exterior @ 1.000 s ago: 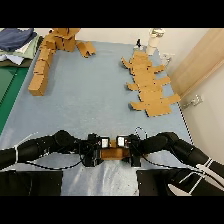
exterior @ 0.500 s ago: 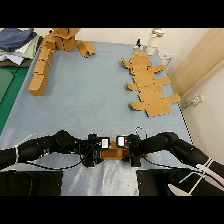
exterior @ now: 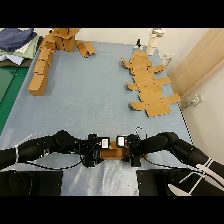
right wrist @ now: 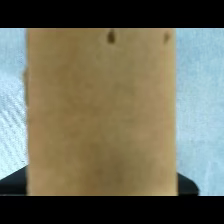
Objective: Fold the box.
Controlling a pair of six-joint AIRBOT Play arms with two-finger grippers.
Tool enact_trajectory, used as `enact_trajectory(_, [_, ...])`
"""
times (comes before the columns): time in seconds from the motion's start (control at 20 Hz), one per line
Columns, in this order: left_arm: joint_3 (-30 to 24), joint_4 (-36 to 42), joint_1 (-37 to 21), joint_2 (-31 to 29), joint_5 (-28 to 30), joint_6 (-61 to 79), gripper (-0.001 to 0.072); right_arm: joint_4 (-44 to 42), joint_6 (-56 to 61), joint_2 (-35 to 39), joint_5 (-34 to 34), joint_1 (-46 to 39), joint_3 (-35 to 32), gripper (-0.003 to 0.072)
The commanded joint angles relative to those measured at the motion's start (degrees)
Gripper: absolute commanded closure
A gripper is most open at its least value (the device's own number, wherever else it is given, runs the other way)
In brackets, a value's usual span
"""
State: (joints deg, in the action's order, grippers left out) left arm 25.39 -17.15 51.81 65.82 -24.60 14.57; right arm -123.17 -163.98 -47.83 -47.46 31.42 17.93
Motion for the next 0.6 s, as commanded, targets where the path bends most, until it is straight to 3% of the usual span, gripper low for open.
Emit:
enact_trajectory(0.0, [0.0, 0.0, 0.0, 0.0, 0.0, 0.0, 0.018, 0.0, 0.0, 0.0, 0.0, 0.0, 0.0, 0.018])
enact_trajectory(0.55, [0.0, 0.0, 0.0, 0.0, 0.0, 0.0, 0.018, 2.1, 0.0, 0.0, 0.0, 0.0, 0.0, 0.0179])
